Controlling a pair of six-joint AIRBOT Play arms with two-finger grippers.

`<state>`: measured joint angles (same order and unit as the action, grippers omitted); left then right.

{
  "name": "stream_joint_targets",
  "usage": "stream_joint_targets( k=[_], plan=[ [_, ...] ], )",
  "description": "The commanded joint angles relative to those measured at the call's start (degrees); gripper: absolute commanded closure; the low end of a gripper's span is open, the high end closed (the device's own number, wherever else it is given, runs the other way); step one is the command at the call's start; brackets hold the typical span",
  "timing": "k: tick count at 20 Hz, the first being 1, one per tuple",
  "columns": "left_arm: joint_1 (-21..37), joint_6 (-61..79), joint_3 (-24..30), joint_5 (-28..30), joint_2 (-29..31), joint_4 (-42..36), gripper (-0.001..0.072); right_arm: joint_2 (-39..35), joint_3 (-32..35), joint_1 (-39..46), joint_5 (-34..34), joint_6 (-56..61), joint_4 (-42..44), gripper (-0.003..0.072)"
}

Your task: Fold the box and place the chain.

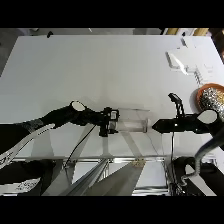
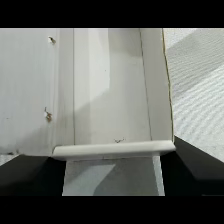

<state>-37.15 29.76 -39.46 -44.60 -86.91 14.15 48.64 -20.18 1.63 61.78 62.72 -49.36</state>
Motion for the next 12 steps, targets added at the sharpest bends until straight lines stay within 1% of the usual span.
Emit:
stream_joint_targets(
  k=[1,2,3,5,8,10,11,12],
  plan=[
    [0.0,0.0,-0.04,0.02,-0.02,0.0,0.0388,-2.99,0.02,-0.24,1.01,-0.17,0.94,0.0559],
    [0.0,0.0,-0.04,0.02,-0.02,0.0,0.0388,-3.28,0.02,-0.24,0.96,-0.17,1.86,0.0535],
    [0.02,0.0,-0.04,0.02,-0.02,0.0,0.0388,-3.52,0.02,-0.24,0.74,-0.17,3.1,0.0476],
    [0.0,0.0,-0.04,0.02,-0.02,0.0,0.0388,-3.61,0.02,-0.26,-0.13,-0.2,4.92,0.0474],
    [0.0,0.0,-0.04,0.02,-0.02,0.0,0.0388,-3.5,0.02,-0.26,-1.22,-0.15,5.25,0.0387],
    [0.0,0.0,-0.04,0.02,-0.02,0.0,0.0388,-3.45,0.02,-0.26,-1.2,-0.13,5.25,0.0366],
    [0.0,0.0,-0.04,0.02,-0.02,0.0,0.0388,-3.45,0.02,-0.26,-1.4,0.63,5.27,0.0279],
    [0.0,0.0,-0.04,0.02,-0.02,0.0,0.0388,-3.43,0.02,-0.26,-1.68,2.25,5.22,0.0215]
  ],
)
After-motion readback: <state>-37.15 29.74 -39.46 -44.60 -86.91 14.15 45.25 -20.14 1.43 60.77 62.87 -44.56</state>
